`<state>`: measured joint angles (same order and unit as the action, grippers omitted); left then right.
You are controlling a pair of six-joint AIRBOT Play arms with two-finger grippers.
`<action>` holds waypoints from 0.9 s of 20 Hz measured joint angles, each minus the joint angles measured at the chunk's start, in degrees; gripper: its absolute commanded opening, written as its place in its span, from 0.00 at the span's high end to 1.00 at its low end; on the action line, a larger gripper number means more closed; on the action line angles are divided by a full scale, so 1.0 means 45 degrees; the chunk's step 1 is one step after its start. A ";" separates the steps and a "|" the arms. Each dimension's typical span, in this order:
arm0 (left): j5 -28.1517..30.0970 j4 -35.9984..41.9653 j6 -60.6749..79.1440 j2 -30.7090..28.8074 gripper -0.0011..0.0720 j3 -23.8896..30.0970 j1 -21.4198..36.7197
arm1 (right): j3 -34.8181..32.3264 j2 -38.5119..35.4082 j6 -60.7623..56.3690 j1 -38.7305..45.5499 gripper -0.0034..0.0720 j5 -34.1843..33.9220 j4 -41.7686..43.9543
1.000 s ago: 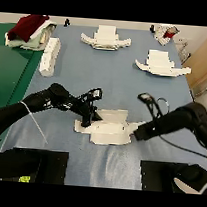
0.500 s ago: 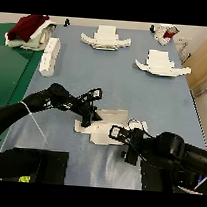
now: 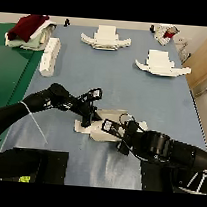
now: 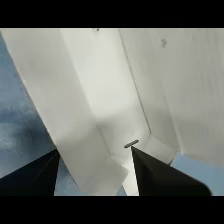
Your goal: Fold the box.
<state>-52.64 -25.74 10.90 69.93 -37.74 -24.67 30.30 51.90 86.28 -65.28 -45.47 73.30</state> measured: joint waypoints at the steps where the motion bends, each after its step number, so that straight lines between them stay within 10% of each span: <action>1: 0.0000 0.0000 0.0000 0.0000 0.97 0.0000 0.0000 | 0.0238 0.0024 -0.0534 0.0000 0.09 -0.0214 -0.0131; 18: 0.0005 0.0005 0.0000 0.0000 0.97 0.0000 0.0000 | 0.1331 -0.0107 -0.0801 0.0976 0.00 -0.2560 0.0321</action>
<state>-52.62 -25.71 10.90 69.93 -37.74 -24.67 36.29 51.42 82.67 -60.88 -56.99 74.74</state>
